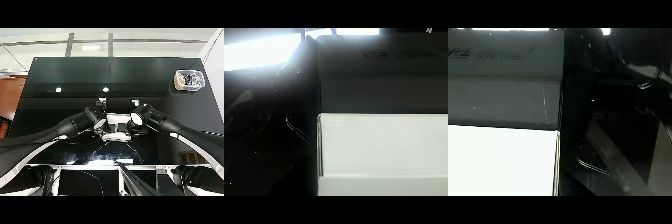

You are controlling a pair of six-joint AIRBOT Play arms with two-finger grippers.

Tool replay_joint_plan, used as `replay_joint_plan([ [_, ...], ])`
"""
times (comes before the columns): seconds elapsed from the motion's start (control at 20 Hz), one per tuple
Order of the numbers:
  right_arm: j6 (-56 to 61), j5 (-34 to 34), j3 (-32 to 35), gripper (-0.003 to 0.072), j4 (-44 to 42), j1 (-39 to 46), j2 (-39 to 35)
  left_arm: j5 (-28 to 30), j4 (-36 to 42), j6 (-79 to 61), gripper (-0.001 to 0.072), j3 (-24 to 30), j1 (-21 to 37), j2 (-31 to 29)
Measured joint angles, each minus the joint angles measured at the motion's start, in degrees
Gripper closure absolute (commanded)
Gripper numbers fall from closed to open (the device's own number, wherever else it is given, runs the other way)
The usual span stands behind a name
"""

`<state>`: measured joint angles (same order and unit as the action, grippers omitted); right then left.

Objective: Fold the box and place the chain.

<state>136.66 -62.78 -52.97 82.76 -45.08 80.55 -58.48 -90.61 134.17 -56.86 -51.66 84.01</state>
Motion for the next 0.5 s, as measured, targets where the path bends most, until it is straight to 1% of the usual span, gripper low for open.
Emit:
replay_joint_plan([
  [0.25, 0.04, 0.81, 0.00, 0.0630, -0.79, 0.00, 0.11, -0.02, 0.02, 0.00, 0.0678, 0.00, 0.00, 0.00],
  [0.3, 0.07, 0.92, 0.02, 0.0501, -1.01, 0.00, 0.11, -0.02, 0.02, 0.00, 0.0678, 0.00, 0.00, 0.00],
  [0.35, 0.09, 1.51, 0.04, 0.0478, -1.36, 0.00, 0.11, -0.04, 0.02, 0.00, 0.0678, 0.00, 0.00, 0.00],
  [0.5, 0.09, 1.88, 0.04, 0.0478, -1.68, 0.00, 0.11, -0.07, 0.00, 0.09, 0.0678, 0.00, 0.00, 0.00],
])
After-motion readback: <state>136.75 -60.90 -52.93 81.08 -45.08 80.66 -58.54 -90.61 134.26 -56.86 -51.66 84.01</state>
